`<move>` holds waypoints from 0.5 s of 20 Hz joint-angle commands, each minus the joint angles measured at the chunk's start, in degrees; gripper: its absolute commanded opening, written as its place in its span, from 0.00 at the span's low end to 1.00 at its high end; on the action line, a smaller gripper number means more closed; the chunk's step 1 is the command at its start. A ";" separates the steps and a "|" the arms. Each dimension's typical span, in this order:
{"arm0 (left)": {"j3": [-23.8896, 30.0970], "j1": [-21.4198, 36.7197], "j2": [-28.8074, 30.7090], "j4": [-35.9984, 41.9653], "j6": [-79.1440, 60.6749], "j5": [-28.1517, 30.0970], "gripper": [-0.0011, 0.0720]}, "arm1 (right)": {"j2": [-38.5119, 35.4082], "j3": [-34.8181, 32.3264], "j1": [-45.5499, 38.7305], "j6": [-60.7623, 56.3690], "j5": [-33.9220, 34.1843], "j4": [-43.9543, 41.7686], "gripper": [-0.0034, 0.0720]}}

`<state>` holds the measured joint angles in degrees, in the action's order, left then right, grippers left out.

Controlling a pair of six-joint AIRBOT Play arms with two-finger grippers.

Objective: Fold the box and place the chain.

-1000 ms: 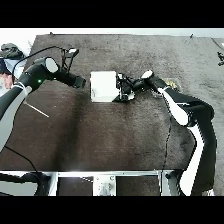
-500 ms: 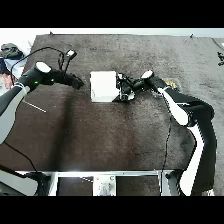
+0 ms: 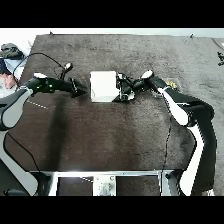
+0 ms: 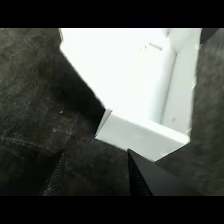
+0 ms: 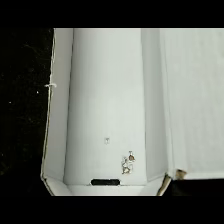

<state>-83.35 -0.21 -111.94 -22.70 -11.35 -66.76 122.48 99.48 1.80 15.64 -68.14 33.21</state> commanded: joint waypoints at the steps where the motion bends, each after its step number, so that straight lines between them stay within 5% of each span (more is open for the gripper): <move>1: -2.29 -1.05 -2.60 -1.18 -9.60 -0.90 0.60 | -0.02 0.07 0.04 0.00 -0.02 -0.04 0.48; 2: -2.29 -1.05 -2.60 -1.14 -12.17 -0.87 0.74 | -0.02 0.07 0.04 0.00 0.00 -0.02 0.48; 5: -2.27 -1.05 -2.80 -1.14 -16.46 -3.69 0.86 | -0.02 0.07 0.04 -0.02 0.00 -0.02 0.48; 10: -2.29 -1.53 -4.42 -1.20 -17.64 -6.36 0.86 | -0.02 0.07 0.04 0.00 0.00 -0.02 0.48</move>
<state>-85.52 -1.32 -115.52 -23.88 -26.92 -71.02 122.48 99.48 1.80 15.64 -68.14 33.19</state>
